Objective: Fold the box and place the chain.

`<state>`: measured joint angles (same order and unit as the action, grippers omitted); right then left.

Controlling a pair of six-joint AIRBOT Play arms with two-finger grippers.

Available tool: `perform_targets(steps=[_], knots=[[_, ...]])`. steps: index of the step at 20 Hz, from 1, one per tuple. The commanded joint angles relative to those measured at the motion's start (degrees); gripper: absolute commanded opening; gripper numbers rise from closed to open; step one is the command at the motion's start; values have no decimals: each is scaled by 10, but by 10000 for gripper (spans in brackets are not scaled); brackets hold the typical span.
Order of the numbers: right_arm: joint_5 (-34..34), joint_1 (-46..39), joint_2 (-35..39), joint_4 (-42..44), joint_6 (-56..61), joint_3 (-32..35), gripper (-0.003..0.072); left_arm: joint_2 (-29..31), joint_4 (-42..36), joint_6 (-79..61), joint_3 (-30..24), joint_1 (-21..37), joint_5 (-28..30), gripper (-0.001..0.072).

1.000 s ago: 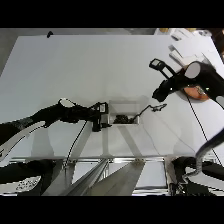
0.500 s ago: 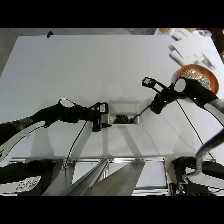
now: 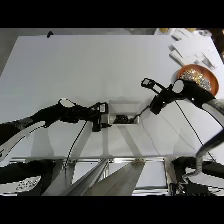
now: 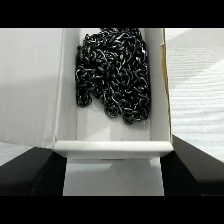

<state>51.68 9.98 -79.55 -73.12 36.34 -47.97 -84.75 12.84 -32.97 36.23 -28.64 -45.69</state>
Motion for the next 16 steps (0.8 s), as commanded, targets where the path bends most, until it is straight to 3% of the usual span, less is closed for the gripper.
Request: perform_targets(steps=[1,6,11,16], knots=[[10,0,23,0,44,0,16,0,0,0,0,0,0,150],[80,0,172,26,58,0,15,0,0,0,0,0,0,150],[153,10,316,151,56,0,15,0,0,0,0,0,0,150],[152,90,355,210,56,0,16,0,0,0,0,0,0,150]])
